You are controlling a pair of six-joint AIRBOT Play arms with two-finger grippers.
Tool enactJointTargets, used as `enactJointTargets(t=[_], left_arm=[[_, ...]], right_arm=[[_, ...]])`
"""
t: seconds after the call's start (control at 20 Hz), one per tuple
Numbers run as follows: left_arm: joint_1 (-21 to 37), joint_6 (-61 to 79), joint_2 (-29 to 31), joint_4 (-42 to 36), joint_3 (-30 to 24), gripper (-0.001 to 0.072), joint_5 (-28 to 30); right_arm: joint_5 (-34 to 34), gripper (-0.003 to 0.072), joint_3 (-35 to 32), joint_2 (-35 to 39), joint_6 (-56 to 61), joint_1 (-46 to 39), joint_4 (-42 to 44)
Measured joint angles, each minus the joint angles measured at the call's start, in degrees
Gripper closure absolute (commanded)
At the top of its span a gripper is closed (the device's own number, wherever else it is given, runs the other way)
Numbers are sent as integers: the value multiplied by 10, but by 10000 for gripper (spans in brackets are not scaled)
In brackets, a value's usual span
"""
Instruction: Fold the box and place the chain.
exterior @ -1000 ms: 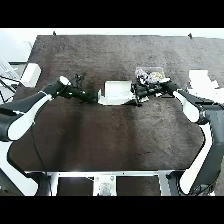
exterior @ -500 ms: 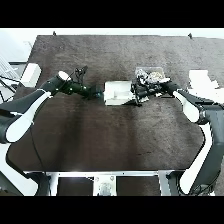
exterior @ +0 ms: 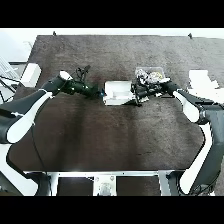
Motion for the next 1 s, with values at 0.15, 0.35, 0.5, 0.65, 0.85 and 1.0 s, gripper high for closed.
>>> enactJointTargets(t=[0.15,0.35,0.5,0.65,0.85,1.0], left_arm=[[-4,-19,0,0,1,353,1],[-7,-59,0,4,2,353,-1],[-18,-103,0,39,18,353,-1],[-27,-151,0,87,40,353,-6],[-35,-193,0,116,55,353,-8],[-43,-211,0,130,59,353,-4]], right_arm=[[0,104,0,0,0,0,0],[0,104,0,0,0,0,0],[0,104,0,0,0,0,0],[0,103,0,0,0,0,0],[0,103,0,0,0,0,0],[0,104,0,0,0,0,0]])
